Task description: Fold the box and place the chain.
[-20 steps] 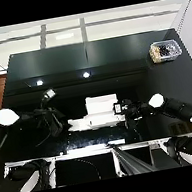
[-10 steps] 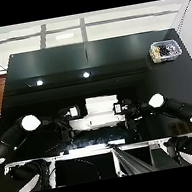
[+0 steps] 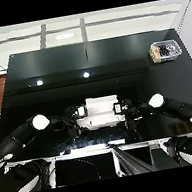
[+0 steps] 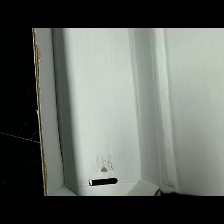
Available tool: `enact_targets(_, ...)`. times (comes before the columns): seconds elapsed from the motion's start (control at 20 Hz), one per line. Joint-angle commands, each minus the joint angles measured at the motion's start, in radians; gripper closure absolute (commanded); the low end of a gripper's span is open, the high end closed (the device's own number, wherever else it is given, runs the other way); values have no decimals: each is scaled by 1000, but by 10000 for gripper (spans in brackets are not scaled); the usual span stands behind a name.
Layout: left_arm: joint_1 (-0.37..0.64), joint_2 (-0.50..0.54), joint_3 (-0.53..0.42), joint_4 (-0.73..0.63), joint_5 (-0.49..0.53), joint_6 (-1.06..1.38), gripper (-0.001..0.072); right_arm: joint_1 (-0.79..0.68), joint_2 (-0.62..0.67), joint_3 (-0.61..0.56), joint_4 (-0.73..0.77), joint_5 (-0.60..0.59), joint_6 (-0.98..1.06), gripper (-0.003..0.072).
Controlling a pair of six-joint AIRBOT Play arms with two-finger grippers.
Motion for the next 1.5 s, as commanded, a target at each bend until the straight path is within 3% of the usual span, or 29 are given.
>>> enact_targets(0.0,-3,-5,4,-50,-8,5,55,0,-1,0,0,0,0,342)
enact_targets(0.1,-4,-5,5,-68,-22,5,264,0,-1,0,0,0,0,342)
enact_targets(0.2,-11,-5,5,-66,-22,5,316,0,-1,0,0,0,0,342)
enact_targets(0.6,-46,-8,6,-116,-14,12,320,0,-1,0,0,0,0,342)
enact_targets(0.7,-55,-15,6,-119,12,12,379,0,-1,0,0,0,0,343)
enact_targets(0.9,-92,-32,6,-145,60,12,379,0,-1,0,0,0,0,343)
enact_targets(1.45,-91,-32,6,-159,62,12,378,0,-1,0,0,0,0,343)
